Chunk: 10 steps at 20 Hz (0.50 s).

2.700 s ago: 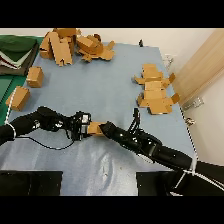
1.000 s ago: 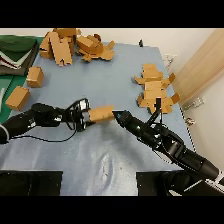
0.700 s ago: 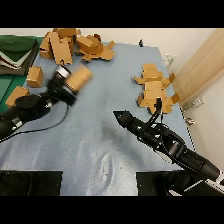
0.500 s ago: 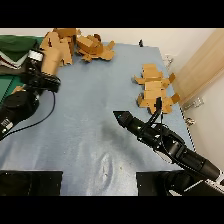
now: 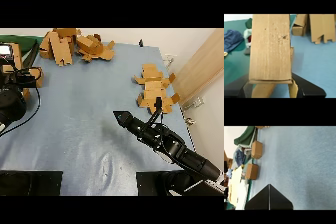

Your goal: Fold the box.

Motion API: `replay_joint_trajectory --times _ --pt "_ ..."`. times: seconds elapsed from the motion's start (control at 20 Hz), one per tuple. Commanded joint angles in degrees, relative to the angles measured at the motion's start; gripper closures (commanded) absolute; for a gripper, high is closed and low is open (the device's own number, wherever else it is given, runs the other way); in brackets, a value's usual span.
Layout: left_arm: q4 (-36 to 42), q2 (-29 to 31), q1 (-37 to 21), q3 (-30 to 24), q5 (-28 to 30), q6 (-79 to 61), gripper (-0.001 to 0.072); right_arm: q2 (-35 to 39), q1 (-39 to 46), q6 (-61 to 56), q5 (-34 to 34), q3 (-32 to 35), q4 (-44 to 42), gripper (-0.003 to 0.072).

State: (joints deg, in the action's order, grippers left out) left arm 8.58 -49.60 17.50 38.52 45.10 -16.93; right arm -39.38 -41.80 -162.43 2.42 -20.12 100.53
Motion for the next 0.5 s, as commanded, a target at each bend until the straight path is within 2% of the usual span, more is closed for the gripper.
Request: replay_joint_trajectory --times 0.0,0.1,0.3,0.45 --pt "5.75 -1.75 -5.73 0.04 -15.63 -2.49 0.0328 0.04 -0.04 0.70 -0.02 -0.04 0.22 0.0679" --pt "8.90 -5.44 -12.94 0.44 -23.26 -2.54 0.0327 0.04 -0.04 1.31 -0.02 -0.04 0.22 0.0679" --pt "19.32 -14.82 -26.32 4.55 -34.14 -3.80 0.0327 0.04 -0.04 1.60 -0.07 -0.04 0.22 0.0679" --pt "20.33 -19.80 -28.98 7.30 -40.06 -6.62 0.0327 0.04 -0.02 1.57 -0.07 -0.04 0.22 0.0679"
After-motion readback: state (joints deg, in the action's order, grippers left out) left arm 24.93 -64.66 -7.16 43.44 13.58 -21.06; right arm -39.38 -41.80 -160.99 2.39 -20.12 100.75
